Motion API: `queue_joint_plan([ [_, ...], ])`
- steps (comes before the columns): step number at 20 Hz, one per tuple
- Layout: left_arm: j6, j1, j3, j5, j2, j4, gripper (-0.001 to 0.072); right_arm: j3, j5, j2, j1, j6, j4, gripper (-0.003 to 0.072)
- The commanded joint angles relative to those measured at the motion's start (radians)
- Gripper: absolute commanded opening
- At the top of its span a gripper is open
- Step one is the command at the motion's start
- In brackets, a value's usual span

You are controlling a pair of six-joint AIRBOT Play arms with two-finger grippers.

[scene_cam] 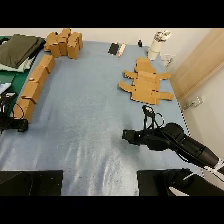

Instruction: Fold the box.

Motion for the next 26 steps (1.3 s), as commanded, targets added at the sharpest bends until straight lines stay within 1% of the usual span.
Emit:
queue_joint_plan([
  [1, -0.089, 0.000, 0.005, -0.253, 0.066, 0.109, 0.0700, 0.001, -0.036, 0.000, 0.001, -0.010, 0.006, 0.0004],
  [2, -0.112, 0.000, 0.005, -0.304, 0.080, 0.109, 0.0699, 0.001, -0.047, 0.000, 0.001, -0.035, 0.014, 0.0004],
  [3, -0.167, -0.002, 0.005, -0.351, 0.089, 0.101, 0.0592, 0.001, -0.053, -0.001, 0.000, -0.068, 0.041, 0.0004],
  [4, -0.194, -0.008, 0.005, -0.400, 0.098, 0.066, 0.0197, 0.001, -0.051, -0.006, 0.000, -0.093, 0.059, 0.0004],
  [5, -0.181, -0.027, 0.005, -0.437, 0.103, -0.017, 0.0013, 0.007, -0.056, -0.021, -0.001, -0.118, 0.068, 0.0004],
  [6, -0.190, -0.061, 0.005, -0.446, 0.112, -0.107, 0.0012, 0.022, -0.060, -0.050, -0.008, -0.149, 0.069, 0.0004],
  [7, -0.205, -0.116, 0.010, -0.443, 0.123, -0.200, 0.0011, 0.047, -0.062, -0.089, -0.024, -0.196, 0.079, 0.0004],
  [8, -0.238, -0.206, 0.026, -0.435, 0.131, -0.287, 0.0011, 0.090, -0.070, -0.142, -0.045, -0.258, 0.086, 0.0004],
  [9, -0.289, -0.317, 0.054, -0.422, 0.131, -0.321, 0.0011, 0.144, -0.084, -0.201, -0.066, -0.312, 0.091, 0.0004],
  [10, -0.354, -0.455, 0.094, -0.389, 0.130, -0.310, 0.0010, 0.209, -0.100, -0.264, -0.086, -0.362, 0.092, 0.0004],
  [11, -0.401, -0.594, 0.137, -0.336, 0.127, -0.293, 0.0011, 0.284, -0.119, -0.332, -0.101, -0.408, 0.093, 0.0004],
  [12, -0.433, -0.710, 0.178, -0.283, 0.115, -0.287, 0.0011, 0.357, -0.134, -0.397, -0.110, -0.441, 0.094, 0.0004],
  [14, -0.489, -0.890, 0.260, -0.188, 0.050, -0.289, 0.0011, 0.475, -0.148, -0.502, -0.112, -0.463, 0.096, 0.0004],
  [15, -0.509, -0.946, 0.298, -0.164, -0.002, -0.290, 0.0011, 0.515, -0.149, -0.541, -0.111, -0.463, 0.102, 0.0004],
  [17, -0.511, -1.015, 0.375, -0.161, -0.133, -0.301, 0.0011, 0.585, -0.157, -0.612, -0.111, -0.463, 0.129, 0.0004],
  [20, -0.506, -1.044, 0.435, -0.135, -0.261, -0.339, 0.0011, 0.633, -0.154, -0.673, -0.110, -0.463, 0.168, 0.0003],
  [22, -0.496, -1.044, 0.441, -0.097, -0.285, -0.360, 0.0012, 0.637, -0.164, -0.673, -0.110, -0.462, 0.184, 0.0004],
  [26, -0.499, -1.044, 0.441, -0.111, -0.283, -0.360, 0.0013, 0.636, -0.165, -0.673, -0.111, -0.462, 0.180, 0.0003],
])
